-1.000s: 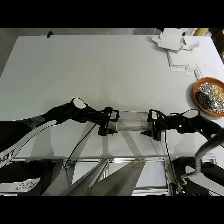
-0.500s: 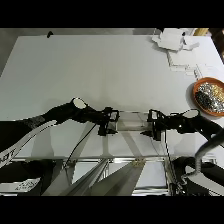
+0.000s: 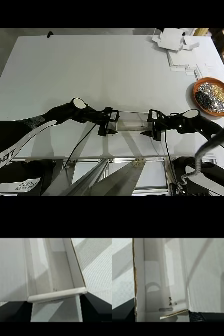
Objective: Fold the box and place the chain.
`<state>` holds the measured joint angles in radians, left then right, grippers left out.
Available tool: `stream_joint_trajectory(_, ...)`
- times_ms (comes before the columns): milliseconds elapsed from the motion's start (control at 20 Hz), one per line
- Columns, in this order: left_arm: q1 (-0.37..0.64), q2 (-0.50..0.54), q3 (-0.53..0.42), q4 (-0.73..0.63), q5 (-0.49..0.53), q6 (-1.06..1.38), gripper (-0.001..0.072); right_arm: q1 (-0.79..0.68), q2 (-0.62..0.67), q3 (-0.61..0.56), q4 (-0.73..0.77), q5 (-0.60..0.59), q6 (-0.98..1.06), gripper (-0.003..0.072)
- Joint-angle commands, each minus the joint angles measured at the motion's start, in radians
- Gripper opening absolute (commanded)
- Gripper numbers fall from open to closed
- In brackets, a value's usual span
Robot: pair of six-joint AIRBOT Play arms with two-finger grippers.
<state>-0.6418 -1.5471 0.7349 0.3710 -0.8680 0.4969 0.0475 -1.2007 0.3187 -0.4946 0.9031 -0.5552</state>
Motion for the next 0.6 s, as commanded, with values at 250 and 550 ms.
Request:
stream_joint_trajectory(250,0.0,0.0,0.0,0.0,0.0,0.0,0.0272,0.0,0.0,0.0,-0.001,0.002,0.0,0.0467)
stream_joint_trajectory(550,0.0,0.0,0.0,0.0,0.0,0.0,0.0272,0.0,0.007,0.0,-0.032,0.005,0.033,0.0687)
